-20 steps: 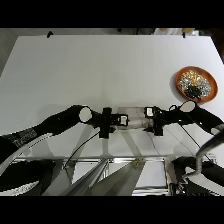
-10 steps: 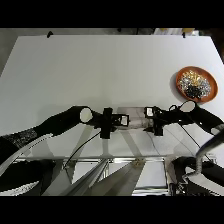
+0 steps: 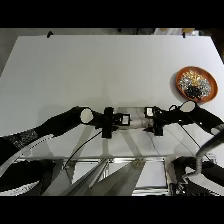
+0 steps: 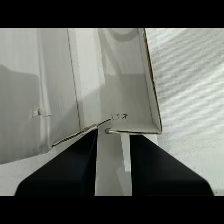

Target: Fold the box and place the chain.

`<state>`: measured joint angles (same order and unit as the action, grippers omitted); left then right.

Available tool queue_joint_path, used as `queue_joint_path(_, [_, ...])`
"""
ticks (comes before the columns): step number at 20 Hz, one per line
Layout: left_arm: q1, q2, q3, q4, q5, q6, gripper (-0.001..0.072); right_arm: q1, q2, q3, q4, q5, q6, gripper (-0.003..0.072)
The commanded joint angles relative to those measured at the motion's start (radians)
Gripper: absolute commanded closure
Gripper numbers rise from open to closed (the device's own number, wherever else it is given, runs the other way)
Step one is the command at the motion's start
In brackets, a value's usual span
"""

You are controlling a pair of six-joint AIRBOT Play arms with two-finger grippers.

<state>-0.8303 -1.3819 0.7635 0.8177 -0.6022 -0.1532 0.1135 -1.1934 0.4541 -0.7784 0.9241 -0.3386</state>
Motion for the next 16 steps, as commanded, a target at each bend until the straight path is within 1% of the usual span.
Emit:
queue_joint_path(1, [-0.001, -0.001, 0.000, -0.003, 0.004, 0.000, 0.0509, 0.000, 0.001, 0.001, 0.000, 0.000, 0.000, 0.0290])
queue_joint_path(6, [-0.002, -0.001, 0.000, -0.021, 0.031, 0.000, 0.0524, 0.000, 0.001, 0.001, 0.000, 0.000, 0.000, 0.0290])
queue_joint_path(7, [-0.002, -0.001, 0.000, -0.021, 0.039, 0.000, 0.0566, 0.000, 0.001, 0.001, 0.000, 0.000, 0.000, 0.0290])
queue_joint_path(8, [-0.002, -0.002, 0.000, -0.022, 0.048, 0.000, 0.0569, 0.000, 0.001, 0.001, 0.000, 0.000, 0.000, 0.0290])
queue_joint_path(14, [-0.038, -0.037, 0.000, -0.067, 0.077, 0.000, 0.0566, 0.000, 0.001, 0.001, 0.000, 0.000, 0.000, 0.0290])
queue_joint_path(16, [-0.038, -0.037, 0.000, -0.083, 0.079, 0.000, 0.0553, 0.000, 0.001, 0.001, 0.000, 0.000, 0.000, 0.0290])
